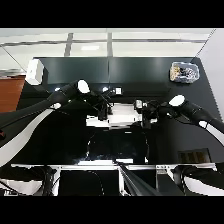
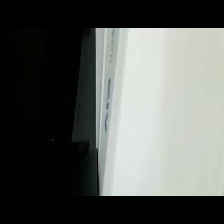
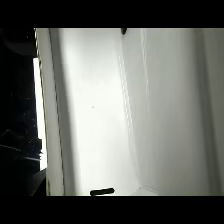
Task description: Fold the box and place the chain.
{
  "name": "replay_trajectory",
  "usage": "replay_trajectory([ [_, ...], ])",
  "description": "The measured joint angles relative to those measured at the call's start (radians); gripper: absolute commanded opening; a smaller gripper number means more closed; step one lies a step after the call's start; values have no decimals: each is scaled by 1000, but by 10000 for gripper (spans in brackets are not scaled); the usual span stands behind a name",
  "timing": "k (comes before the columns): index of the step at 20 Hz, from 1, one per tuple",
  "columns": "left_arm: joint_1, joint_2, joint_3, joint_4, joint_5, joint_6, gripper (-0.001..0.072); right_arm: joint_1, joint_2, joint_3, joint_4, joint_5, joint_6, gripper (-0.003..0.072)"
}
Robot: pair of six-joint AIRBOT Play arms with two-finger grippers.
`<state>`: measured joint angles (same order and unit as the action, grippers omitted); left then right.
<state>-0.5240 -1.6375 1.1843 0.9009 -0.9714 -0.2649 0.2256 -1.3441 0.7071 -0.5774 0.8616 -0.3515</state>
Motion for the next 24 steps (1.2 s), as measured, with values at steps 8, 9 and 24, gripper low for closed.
replay_trajectory([
  [8,0,0,0,0,2,-1,25,0,-4,-10,-24,-24,0,695],
  [9,0,0,0,-1,2,-1,25,0,-4,-10,-24,-25,0,695],
  [24,0,0,0,0,1,-1,25,0,-36,-11,-26,-16,-18,695],
])
